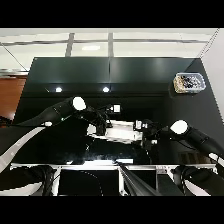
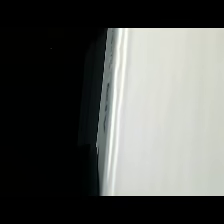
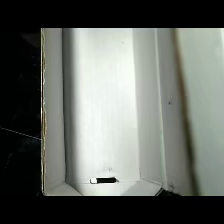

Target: Fold the box and place the chain.

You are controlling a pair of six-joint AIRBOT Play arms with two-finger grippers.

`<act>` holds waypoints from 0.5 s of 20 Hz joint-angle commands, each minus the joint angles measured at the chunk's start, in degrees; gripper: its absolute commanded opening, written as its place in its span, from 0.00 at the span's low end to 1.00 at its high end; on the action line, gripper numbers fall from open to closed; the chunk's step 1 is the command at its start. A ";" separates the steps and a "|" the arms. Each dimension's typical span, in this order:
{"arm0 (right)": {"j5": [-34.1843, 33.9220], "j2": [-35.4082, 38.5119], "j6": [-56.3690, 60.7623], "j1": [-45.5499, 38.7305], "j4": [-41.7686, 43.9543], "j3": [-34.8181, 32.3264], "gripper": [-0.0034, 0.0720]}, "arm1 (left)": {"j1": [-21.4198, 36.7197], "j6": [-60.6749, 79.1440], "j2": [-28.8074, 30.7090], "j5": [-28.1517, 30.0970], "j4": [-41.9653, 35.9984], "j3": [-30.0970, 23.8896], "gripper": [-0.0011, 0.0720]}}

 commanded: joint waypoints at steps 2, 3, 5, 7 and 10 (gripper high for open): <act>-0.44 -0.94 -0.13 -0.02 -0.37 -0.04 0.88 | 0.02 0.00 0.02 0.09 -0.02 -0.02 0.05; -0.42 -1.05 -0.11 -0.02 -1.40 -0.04 0.88 | 0.02 0.00 0.02 0.11 -0.02 -0.02 0.05; -0.39 -1.84 -0.13 -0.02 -2.08 -0.04 0.88 | 0.02 0.00 0.02 0.20 0.00 -0.02 0.05; -0.46 -2.95 -0.13 -0.02 -2.51 -0.04 0.88 | 0.02 -0.87 0.02 0.50 -0.02 -0.02 0.05; -0.72 -3.34 -0.11 -0.02 -2.91 -0.04 0.88 | 0.02 -0.87 0.02 0.50 -0.02 -0.02 0.05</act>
